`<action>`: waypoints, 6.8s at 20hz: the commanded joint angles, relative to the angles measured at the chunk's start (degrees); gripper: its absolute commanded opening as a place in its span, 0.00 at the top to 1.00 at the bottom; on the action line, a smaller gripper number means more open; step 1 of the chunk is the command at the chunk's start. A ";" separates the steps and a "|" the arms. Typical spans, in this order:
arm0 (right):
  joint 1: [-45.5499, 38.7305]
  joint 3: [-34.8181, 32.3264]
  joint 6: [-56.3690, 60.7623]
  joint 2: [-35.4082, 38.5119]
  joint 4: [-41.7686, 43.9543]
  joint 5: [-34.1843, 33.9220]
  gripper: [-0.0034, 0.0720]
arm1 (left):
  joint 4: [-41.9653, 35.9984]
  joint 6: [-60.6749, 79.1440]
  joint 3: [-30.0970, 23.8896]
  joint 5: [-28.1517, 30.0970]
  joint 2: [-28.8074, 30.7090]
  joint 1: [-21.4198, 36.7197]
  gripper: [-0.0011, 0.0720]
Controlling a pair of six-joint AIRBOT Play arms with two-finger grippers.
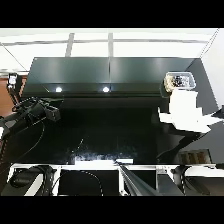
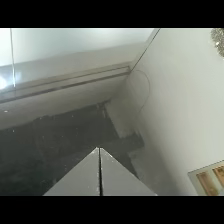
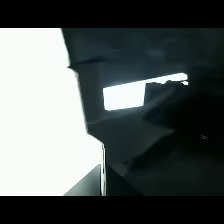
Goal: Fold the box and place the chain.
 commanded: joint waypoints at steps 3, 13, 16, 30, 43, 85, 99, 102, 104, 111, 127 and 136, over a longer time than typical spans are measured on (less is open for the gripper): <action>5.22 -7.93 2.89 4.59 15.74 8.48 0.94 | -2.05 0.04 -0.02 -4.28 -0.04 -0.07 0.95; 35.71 -32.72 0.63 29.68 34.27 -17.33 0.94 | -2.08 0.02 -0.02 -5.49 -0.07 -0.07 0.95; 46.05 -40.22 -0.98 38.69 37.18 -29.42 0.94 | -2.10 0.02 -0.09 -6.12 -0.70 -0.31 0.95; 72.41 -48.09 -2.54 41.24 37.11 -51.76 0.94 | -6.12 -3.72 1.16 -1.92 -25.31 -9.35 0.01; 72.41 -48.09 -2.51 41.24 36.87 -50.84 0.94 | -23.80 29.86 17.44 -31.19 -56.15 -8.76 0.22; 63.87 -40.17 -17.09 41.44 11.26 -30.73 0.26 | -8.22 57.61 11.02 -2.80 -46.31 -26.60 0.95; 83.73 -44.76 -40.39 33.64 13.92 -38.62 0.01 | -8.22 57.64 11.02 -4.07 -46.31 -26.64 0.95; 85.46 -44.76 -41.97 32.33 16.57 -42.21 0.01 | -8.22 57.64 11.02 -4.04 -46.31 -26.64 0.95; 86.29 -44.76 -41.97 31.78 17.49 -42.75 0.01 | -8.22 57.64 11.02 -4.04 -46.31 -26.64 0.95; 79.10 -39.36 -42.03 31.87 20.17 -40.57 0.01 | -8.13 57.68 11.02 -3.82 -46.31 -26.64 0.95; 74.20 -39.76 -58.97 24.28 32.96 -35.80 0.01 | -6.47 57.66 11.96 -3.91 -45.92 -26.64 0.95; 74.58 -39.76 -61.29 18.60 32.37 -37.11 0.01 | -6.49 57.61 11.96 -4.07 -45.92 -26.64 0.95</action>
